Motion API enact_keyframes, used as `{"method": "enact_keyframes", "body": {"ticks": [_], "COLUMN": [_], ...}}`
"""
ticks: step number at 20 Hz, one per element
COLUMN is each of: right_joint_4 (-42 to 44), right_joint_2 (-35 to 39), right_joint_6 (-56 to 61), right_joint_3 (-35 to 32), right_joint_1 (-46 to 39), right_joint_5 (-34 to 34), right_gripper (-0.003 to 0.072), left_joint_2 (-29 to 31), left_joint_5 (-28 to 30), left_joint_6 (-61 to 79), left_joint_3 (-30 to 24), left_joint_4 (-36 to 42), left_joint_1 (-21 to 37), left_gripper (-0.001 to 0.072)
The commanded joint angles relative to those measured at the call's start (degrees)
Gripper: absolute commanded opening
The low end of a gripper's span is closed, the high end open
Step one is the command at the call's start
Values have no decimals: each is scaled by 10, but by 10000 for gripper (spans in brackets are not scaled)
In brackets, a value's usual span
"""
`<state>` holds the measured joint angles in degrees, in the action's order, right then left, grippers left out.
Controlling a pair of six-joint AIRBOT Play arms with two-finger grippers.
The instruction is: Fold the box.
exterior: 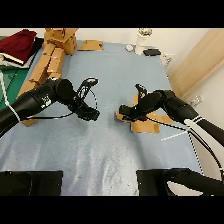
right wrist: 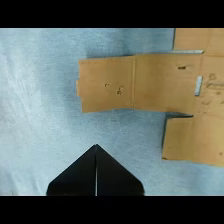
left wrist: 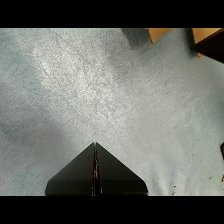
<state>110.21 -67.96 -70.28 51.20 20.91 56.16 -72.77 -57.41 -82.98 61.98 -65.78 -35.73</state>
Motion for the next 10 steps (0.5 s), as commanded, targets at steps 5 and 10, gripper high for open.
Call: {"method": "enact_keyframes", "body": {"ticks": [5,10], "right_joint_4": [10,-25], "right_joint_2": [-6,-7], "right_joint_6": [-8,-52], "right_joint_3": [7,63], "right_joint_1": [2,-88], "right_joint_5": [4,108], "right_gripper": [4,188], "left_joint_2": [0,0], "left_joint_5": [0,0], "left_joint_6": [0,0], "left_joint_3": [0,0], "left_joint_4": [0,0], "left_joint_1": [0,0], "left_gripper": [13,13]}}
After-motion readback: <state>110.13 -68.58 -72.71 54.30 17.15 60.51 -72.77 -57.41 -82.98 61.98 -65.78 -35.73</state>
